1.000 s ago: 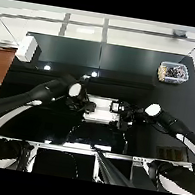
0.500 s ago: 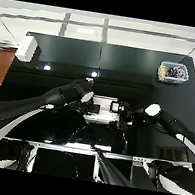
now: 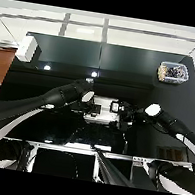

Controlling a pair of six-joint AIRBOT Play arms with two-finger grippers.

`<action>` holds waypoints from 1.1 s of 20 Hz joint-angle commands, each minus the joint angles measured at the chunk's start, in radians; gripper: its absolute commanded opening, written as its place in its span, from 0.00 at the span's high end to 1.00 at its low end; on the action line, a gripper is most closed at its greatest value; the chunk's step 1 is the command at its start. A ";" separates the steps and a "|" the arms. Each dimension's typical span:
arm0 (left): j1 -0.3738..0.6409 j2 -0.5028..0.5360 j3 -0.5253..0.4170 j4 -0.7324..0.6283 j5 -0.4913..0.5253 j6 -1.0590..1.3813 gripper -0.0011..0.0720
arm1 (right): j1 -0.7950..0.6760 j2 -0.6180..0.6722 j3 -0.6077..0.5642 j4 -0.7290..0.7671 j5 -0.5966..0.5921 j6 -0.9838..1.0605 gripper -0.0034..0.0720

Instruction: Fold the box and place the chain.

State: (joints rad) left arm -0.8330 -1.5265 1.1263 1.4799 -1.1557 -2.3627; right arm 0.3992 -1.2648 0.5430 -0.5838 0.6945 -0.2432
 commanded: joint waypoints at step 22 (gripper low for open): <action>0.013 0.000 -0.012 0.008 -0.004 0.003 0.95 | 0.000 0.146 0.001 -0.142 0.068 0.036 0.00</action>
State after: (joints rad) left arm -0.8200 -1.5257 1.1141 1.4799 -1.1618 -2.3627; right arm 0.3992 -1.1816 0.5430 -0.6468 0.7162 -0.2302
